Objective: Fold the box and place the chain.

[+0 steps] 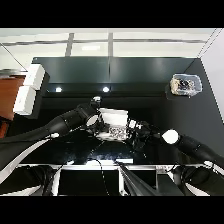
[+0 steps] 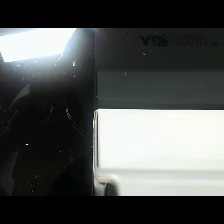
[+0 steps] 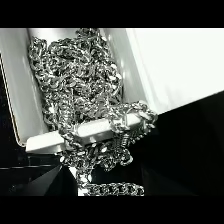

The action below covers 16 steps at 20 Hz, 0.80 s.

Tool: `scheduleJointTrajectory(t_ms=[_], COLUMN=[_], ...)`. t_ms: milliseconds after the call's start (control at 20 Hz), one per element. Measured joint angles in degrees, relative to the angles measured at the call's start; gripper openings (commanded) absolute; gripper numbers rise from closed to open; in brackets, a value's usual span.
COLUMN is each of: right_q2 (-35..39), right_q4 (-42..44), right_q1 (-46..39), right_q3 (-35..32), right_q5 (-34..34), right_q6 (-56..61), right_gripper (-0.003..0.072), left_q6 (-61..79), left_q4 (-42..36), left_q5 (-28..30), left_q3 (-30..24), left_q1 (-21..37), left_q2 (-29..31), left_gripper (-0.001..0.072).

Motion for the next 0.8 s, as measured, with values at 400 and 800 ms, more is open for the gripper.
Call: scheduleJointTrajectory(t_ms=[400, 800], right_q2=[-0.5, -0.9], right_q4=[0.0, -2.7], right_q1=[0.1, 3.1], right_q3=[0.2, 0.3], right_q5=[0.0, -0.7], right_q6=[0.0, 0.9], right_gripper=[0.0546, 0.0318], left_q6=[0.0, 0.0], left_q4=[0.0, 0.0], left_q5=[0.0, 0.0], left_q3=[0.0, 0.0], left_q1=[0.0, 0.0], left_q2=[0.0, 0.0], left_gripper=[0.0033, 0.0033])
